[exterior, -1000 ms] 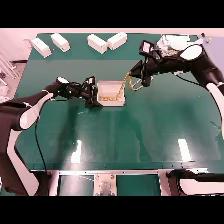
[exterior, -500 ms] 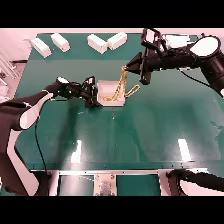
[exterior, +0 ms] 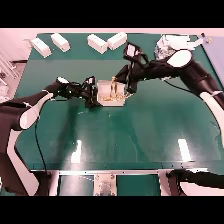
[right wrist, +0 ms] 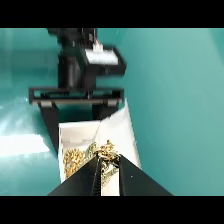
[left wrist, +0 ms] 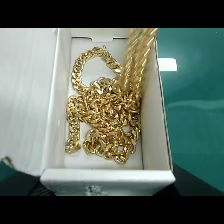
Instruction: Fold the box and place the chain.
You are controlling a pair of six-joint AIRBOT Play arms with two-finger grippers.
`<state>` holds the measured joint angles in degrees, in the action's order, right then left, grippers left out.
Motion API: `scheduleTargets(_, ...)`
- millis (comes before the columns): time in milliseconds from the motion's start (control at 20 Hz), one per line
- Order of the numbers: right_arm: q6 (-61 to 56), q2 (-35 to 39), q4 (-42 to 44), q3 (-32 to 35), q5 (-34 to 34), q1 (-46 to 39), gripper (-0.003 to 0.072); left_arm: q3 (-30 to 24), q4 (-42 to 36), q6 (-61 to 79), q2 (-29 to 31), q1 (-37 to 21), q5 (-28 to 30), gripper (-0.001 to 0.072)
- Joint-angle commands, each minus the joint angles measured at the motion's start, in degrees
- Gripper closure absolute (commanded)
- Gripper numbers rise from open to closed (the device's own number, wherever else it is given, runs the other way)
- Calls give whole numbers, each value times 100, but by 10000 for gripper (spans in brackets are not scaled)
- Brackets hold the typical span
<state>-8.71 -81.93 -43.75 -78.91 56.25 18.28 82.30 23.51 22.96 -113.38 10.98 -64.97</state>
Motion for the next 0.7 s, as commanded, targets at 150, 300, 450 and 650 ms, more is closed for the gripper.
scheduleTargets(150,33,-938,2,96,-503,20,674,4,0,0,0,2,0,196)
scheduleTargets(300,33,-981,-553,92,-501,-15,121,7,0,0,0,2,0,196)
scheduleTargets(450,31,-807,-627,85,-474,-157,122,7,0,0,-2,2,2,196)
scheduleTargets(650,37,-481,-675,87,0,-634,121,7,0,0,0,2,2,196)
